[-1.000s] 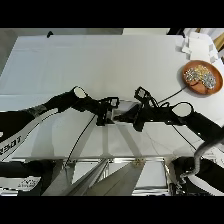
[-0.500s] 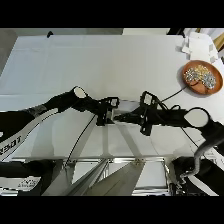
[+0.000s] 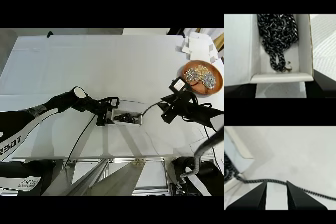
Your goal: Fold the box and place the chain.
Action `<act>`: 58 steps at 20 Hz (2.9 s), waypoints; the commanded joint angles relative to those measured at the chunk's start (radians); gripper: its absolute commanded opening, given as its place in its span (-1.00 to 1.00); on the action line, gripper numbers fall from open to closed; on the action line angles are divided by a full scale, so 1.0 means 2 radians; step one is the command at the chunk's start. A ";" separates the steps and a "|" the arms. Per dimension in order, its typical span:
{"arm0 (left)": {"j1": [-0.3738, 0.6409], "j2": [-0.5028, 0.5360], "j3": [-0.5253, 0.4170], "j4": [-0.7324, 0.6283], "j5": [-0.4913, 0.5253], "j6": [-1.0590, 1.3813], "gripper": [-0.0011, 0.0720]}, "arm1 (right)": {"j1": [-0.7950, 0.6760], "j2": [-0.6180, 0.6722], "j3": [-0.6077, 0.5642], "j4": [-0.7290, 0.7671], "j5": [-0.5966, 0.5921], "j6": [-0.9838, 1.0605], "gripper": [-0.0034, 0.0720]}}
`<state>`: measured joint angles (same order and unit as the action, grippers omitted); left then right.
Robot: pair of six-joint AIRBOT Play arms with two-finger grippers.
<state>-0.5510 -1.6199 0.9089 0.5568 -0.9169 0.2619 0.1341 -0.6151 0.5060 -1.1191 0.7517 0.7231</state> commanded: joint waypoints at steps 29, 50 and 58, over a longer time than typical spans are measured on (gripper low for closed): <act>0.000 0.000 0.000 0.000 0.000 0.000 0.10 | -0.064 -0.350 0.117 -0.160 -0.020 0.295 0.11; 0.000 0.000 0.000 0.000 0.000 0.000 0.10 | -0.064 -0.348 0.118 -0.154 -0.029 0.308 0.11; 0.000 0.000 0.000 0.000 0.000 0.000 0.10 | -0.064 -0.342 0.118 -0.138 -0.061 0.308 0.10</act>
<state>-0.5510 -1.6199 0.9089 0.5564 -0.9169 0.2623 0.0071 -1.2861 0.7406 -1.4097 0.6621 1.3388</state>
